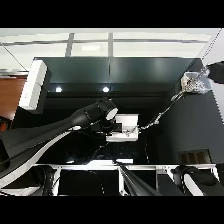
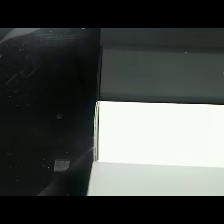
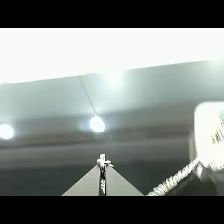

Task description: Fold the box and place the chain.

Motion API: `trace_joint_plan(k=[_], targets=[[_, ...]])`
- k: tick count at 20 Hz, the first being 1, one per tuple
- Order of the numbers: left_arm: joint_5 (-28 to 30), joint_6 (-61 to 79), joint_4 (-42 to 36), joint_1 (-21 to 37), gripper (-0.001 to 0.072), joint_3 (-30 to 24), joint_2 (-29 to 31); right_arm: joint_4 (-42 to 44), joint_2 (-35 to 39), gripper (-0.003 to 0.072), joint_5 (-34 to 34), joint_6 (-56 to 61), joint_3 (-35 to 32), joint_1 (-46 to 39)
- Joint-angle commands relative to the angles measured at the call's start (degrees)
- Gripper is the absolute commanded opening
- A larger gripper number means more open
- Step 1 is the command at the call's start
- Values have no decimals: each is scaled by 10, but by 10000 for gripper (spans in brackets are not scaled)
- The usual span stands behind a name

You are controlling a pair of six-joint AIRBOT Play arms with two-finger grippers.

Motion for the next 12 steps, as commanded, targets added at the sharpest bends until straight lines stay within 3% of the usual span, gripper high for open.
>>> trace_joint_plan(k=[1,6,12], targets=[[0,0,0,0,33,0,0,87,22,6,3,-60,48,0],[0,0,0,0,33,0,0,276,22,7,30,-154,85,0],[0,0,0,0,33,0,0,284,22,7,156,-174,49,1]])
